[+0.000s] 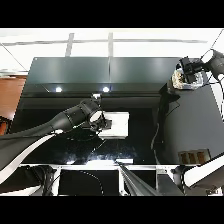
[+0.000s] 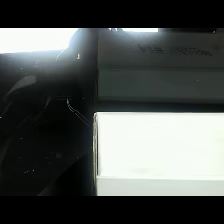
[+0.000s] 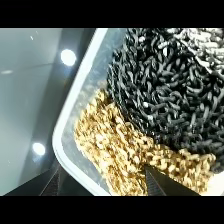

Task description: Fold the box and place the chain.

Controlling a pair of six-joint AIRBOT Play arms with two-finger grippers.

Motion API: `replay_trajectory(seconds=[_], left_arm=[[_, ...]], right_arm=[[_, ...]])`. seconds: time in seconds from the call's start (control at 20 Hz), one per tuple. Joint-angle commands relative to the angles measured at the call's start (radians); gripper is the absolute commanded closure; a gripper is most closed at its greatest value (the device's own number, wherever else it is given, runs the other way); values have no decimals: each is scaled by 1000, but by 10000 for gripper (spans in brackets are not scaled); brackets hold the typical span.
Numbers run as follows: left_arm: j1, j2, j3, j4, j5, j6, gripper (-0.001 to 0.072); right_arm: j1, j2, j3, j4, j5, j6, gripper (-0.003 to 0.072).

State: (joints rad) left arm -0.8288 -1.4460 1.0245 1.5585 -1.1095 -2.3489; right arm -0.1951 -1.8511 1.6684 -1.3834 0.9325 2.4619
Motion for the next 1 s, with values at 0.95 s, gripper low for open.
replay_trajectory(seconds=[0.95], left_arm=[[1,0,1,0,0,1,676]], right_arm=[[-32,-11,24,3,88,-111,203]])
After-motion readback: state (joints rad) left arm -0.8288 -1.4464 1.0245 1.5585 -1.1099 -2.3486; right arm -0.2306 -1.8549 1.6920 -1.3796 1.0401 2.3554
